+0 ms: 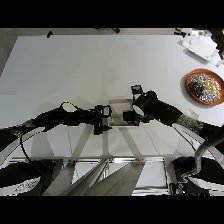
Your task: Fold the box and place the chain.
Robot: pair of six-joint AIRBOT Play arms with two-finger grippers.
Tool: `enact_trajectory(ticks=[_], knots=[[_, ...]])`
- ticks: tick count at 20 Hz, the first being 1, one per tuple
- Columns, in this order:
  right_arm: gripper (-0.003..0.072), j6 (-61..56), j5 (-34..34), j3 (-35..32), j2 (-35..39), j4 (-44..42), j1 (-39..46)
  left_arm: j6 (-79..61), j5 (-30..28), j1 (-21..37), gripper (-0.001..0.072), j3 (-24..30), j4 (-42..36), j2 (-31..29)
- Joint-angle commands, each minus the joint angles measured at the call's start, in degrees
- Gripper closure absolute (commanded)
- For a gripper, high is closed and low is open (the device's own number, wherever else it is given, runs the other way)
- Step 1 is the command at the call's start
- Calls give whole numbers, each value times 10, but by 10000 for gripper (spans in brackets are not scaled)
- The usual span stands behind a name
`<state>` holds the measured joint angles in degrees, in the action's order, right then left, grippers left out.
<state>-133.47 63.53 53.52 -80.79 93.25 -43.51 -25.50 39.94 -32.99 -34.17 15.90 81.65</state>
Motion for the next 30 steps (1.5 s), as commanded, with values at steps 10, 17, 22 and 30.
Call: enact_trajectory(ticks=[10,17,22,30], knots=[[469,5,-10,-9,1,35,14,0,-1,0,390,0,0,0],[529,5,-38,-22,0,28,13,0,-1,0,390,0,0,0],[647,5,-47,-38,-2,22,1,0,-1,0,390,0,0,0],[497,5,-42,-47,-2,7,1,0,0,0,390,0,0,0]])
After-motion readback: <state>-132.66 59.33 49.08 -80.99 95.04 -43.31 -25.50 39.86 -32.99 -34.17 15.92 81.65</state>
